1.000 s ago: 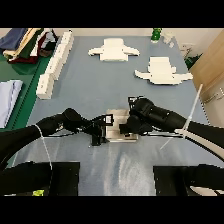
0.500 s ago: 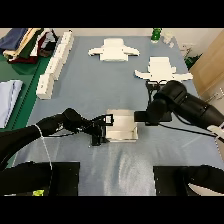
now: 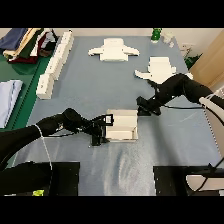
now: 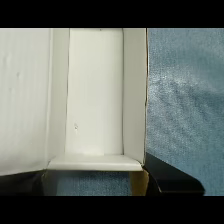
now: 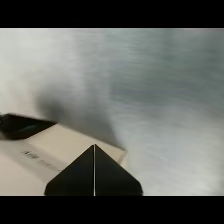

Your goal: Fold the box.

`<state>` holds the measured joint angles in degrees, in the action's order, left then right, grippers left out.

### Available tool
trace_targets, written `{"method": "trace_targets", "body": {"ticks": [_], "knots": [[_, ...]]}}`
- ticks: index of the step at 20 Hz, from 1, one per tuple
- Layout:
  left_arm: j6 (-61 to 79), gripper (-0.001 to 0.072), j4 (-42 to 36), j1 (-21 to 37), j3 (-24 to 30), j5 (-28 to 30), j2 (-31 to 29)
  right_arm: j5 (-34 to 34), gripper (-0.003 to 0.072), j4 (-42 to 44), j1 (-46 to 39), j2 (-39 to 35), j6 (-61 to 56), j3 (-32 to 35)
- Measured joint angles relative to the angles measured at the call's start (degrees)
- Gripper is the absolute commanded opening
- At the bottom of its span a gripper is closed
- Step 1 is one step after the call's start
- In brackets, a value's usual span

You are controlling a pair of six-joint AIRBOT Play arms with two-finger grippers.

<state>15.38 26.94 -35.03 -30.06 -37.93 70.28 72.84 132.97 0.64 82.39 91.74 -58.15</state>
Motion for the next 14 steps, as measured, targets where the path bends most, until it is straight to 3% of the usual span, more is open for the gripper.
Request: {"method": "trace_targets", "body": {"ticks": [4,8,11,14], "knots": [[0.0,0.0387,0.0,0.0,0.0,0.0,0.0,9.9,0.0002,12.6,-1.1,7.3,12.6,-3.4],[0.0,0.0387,0.0,0.0,0.0,0.0,0.0,16.8,0.0002,15.1,1.5,8.2,21.1,-4.6],[0.0,0.0387,0.0,0.0,0.0,0.0,0.0,16.7,0.0001,11.6,5.7,5.6,25.1,-3.1],[0.0,0.0387,0.0,0.0,0.0,0.0,0.0,11.9,0.0001,6.9,10.6,1.1,27.5,0.6]]}}
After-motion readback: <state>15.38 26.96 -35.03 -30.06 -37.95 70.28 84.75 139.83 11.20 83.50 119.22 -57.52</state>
